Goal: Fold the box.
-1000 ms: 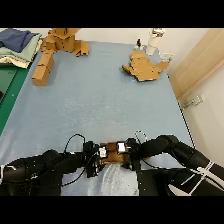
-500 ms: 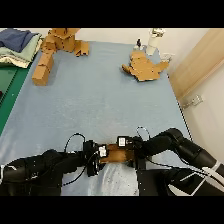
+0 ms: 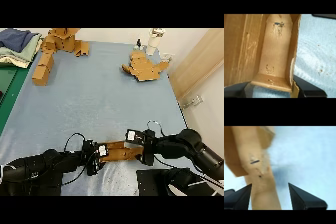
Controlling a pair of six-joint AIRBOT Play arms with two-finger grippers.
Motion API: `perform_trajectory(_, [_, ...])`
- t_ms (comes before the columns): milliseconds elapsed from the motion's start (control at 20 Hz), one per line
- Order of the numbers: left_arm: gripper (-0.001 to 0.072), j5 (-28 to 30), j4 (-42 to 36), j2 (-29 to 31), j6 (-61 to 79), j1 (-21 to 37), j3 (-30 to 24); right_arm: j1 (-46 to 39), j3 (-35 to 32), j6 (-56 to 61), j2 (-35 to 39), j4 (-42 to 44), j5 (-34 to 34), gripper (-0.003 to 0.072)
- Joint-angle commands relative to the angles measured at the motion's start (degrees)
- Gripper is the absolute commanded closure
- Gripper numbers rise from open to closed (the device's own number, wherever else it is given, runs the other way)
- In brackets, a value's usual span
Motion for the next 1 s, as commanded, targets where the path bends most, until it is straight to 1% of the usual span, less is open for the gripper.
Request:
perform_trajectory(0, [0.0235, 0.2, 0.0, 0.0, 0.1, 0.0, 0.0, 0.0, 1.5, 13.0, 4.9, -1.8, -0.1, -0.0028])
perform_trajectory(150, [0.0235, 0.2, 0.0, 0.0, 0.1, 0.0, 0.0, 0.0, 2.2, 27.4, 6.6, -1.1, -0.1, -0.0027])
perform_trajectory(250, [0.0236, 0.2, 0.0, 0.0, 0.1, 0.0, 0.0, 0.0, 2.3, 31.2, 6.9, 1.2, -0.2, -0.0023])
perform_trajectory(450, [0.0236, 0.1, 0.0, 0.0, 0.1, 0.0, 0.0, 0.0, 2.3, 31.6, 6.9, 10.8, -0.7, -0.0022])
perform_trajectory(600, [0.0236, 0.1, 0.0, 0.0, 0.1, 0.0, 0.0, 0.0, 2.3, 31.6, 6.9, 20.5, -0.7, -0.0022])
perform_trajectory(700, [0.0236, 0.5, 0.0, 0.1, -0.2, 0.0, 0.0, 0.0, 2.3, 31.6, 6.9, 22.8, -0.7, -0.0022])
perform_trajectory(800, [0.0236, 3.5, 0.7, 1.2, -1.6, 0.4, 0.0, 0.0, 2.3, 34.8, 6.9, 22.9, -0.6, -0.0022])
perform_trajectory(850, [0.0236, 7.3, 2.2, 2.4, -1.6, 1.1, 0.3, 0.0, 2.3, 36.9, 6.8, 22.9, -0.4, -0.0022])
perform_trajectory(950, [0.0236, 17.0, 5.6, 5.3, -4.2, 4.0, 1.1, 0.0, 2.3, 41.0, 6.7, 22.9, -0.4, -0.0022])
